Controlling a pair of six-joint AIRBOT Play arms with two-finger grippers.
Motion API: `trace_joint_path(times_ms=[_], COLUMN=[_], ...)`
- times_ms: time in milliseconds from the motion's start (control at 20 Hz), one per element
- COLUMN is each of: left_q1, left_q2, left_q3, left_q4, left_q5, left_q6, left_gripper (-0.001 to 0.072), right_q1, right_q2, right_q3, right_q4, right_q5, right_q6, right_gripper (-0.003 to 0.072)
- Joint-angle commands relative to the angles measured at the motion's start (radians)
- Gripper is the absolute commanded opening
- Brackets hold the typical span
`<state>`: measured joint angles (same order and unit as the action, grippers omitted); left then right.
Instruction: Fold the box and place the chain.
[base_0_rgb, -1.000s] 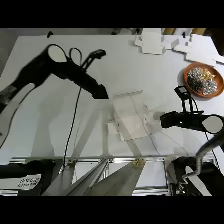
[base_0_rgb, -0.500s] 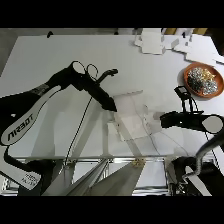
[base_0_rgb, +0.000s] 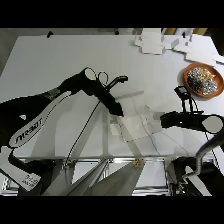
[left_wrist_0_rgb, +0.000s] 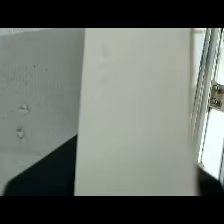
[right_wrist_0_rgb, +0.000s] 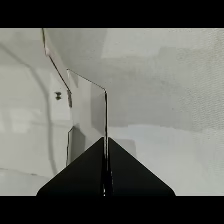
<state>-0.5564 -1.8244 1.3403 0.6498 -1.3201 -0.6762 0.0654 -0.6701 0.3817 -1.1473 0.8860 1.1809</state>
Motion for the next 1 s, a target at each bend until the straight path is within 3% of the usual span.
trace_joint_path(times_ms=[0,50,100,300,350,500,750,850,950], left_q1=[-0.005,0.001,0.003,0.003,-0.001,-0.024,-0.1,-0.14,-0.18], left_q2=[-0.001,0.0,0.0,0.016,0.027,0.085,0.218,0.288,0.359], left_q3=[0.0,0.0,0.0,0.0,0.0,0.0,-0.006,-0.053,-0.138], left_q4=[0.019,0.02,0.02,0.021,0.029,0.145,0.298,0.301,0.299], left_q5=[0.01,0.015,0.019,0.03,0.031,0.025,0.008,0.087,0.232], left_q6=[0.003,0.003,0.01,0.091,0.106,0.13,0.088,0.103,0.186], left_gripper=[0.014,0.0115,0.0005,0.0002,0.0002,0.0,-0.0005,-0.0005,-0.0004], right_q1=[0.001,0.001,0.001,0.001,0.001,0.001,0.001,0.001,0.001], right_q2=[0.001,0.001,0.001,0.001,0.001,0.001,0.016,0.065,0.137], right_q3=[0.0,0.0,0.0,0.016,0.034,0.133,0.286,0.306,0.306], right_q4=[0.001,0.001,0.001,0.005,0.005,-0.002,-0.053,-0.031,-0.022], right_q5=[0.0,0.0,0.0,0.006,0.023,0.09,0.228,0.269,0.277], right_q6=[0.0,0.0,0.0,0.0,-0.001,-0.005,-0.006,0.004,0.004], right_gripper=[0.002,0.002,0.002,0.0021,0.0057,0.0425,0.0443,0.0443,0.0443])
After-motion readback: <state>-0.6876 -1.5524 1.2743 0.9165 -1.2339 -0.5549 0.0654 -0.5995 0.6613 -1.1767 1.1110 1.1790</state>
